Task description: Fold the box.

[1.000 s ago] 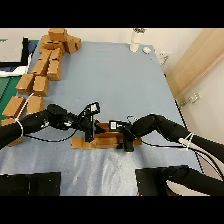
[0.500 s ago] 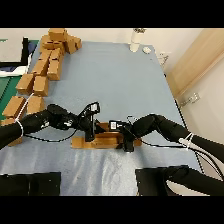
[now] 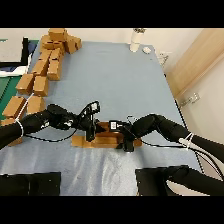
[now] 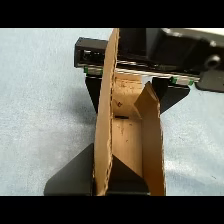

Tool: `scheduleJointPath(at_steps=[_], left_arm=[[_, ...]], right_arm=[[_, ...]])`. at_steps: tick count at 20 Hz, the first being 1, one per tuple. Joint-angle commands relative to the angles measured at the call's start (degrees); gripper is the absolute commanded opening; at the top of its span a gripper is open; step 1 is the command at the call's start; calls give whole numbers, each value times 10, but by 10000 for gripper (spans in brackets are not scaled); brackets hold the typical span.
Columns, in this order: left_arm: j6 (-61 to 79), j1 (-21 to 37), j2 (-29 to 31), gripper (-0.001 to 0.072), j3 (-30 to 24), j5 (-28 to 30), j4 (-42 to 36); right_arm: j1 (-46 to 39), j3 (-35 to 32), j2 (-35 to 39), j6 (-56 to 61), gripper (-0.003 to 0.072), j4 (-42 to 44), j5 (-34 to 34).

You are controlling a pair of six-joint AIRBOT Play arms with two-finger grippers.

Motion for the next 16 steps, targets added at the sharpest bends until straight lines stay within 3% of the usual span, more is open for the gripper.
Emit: scheduleJointPath(at_steps=[1, 4, 5, 6, 7, 16], left_arm=[[-5, 0, 0, 10, 0, 1, -2], [-61, 2, 2, 13, 0, 3, 5], [-80, 3, 7, 160, 0, 3, 21], [-98, 6, 11, 407, 0, 3, 24], [-127, 12, 16, 489, 0, 2, 24], [-313, 23, 70, 492, 0, -24, 187]], right_arm=[[1, 0, 0, 0, 585, 0, 0], [1, 0, 0, 0, 585, 0, 0], [1, 0, 0, 0, 585, 0, 0], [1, 0, 0, 0, 585, 0, 0], [1, 0, 0, 0, 585, 0, 0], [0, 0, 0, 2, 585, 13, 3]])
